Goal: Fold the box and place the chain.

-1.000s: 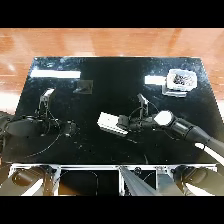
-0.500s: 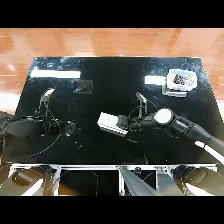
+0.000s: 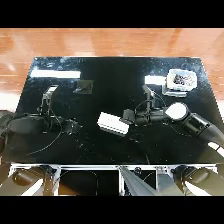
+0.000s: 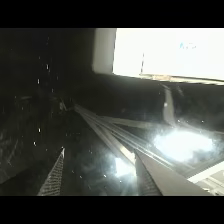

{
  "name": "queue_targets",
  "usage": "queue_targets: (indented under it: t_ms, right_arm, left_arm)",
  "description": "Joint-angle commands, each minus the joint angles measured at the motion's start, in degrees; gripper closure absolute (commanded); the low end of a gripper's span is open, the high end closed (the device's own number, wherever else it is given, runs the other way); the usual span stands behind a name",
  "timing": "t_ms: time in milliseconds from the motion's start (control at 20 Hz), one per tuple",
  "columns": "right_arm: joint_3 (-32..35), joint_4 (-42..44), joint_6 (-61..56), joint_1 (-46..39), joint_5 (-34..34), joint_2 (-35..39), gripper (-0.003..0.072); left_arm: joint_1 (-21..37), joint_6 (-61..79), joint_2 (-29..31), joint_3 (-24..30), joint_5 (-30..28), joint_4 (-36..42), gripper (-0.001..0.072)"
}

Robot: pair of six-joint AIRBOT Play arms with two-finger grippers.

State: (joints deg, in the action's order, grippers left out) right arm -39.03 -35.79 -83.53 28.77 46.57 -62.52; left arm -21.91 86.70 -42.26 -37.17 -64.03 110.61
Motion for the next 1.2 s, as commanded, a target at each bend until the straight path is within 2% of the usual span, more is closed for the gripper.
queue_targets:
  t_ms: [0, 100, 200, 500, 1150]
  right_arm:
    - [0.02, -2.23, 0.2, -0.96, 4.15, 0.7, 0.0657]
    - [0.02, -2.69, 0.2, 0.35, 4.22, 0.7, 0.0657]
    - [0.31, -6.69, -2.58, 1.38, 4.07, 0.61, 0.0657]
    - [1.16, -10.4, -4.44, 1.73, 1.44, -0.63, 0.0657]
    - [1.25, -12.35, -4.68, 1.7, 1.16, -3.45, 0.0657]
  left_arm:
    - [0.02, 7.96, -4.66, -2.69, -0.52, 1.18, 0.0163]
    - [0.02, 8.13, -7.56, -4.7, -0.57, 1.16, 0.0163]
    - [0.0, 8.13, -9.4, -5.95, -0.39, 1.31, 0.0163]
    - [0.0, 8.11, -9.9, -6.01, -0.31, 1.31, 0.0163]
    - [0.0, 8.09, -11.91, -5.95, -0.31, 2.8, 0.0163]
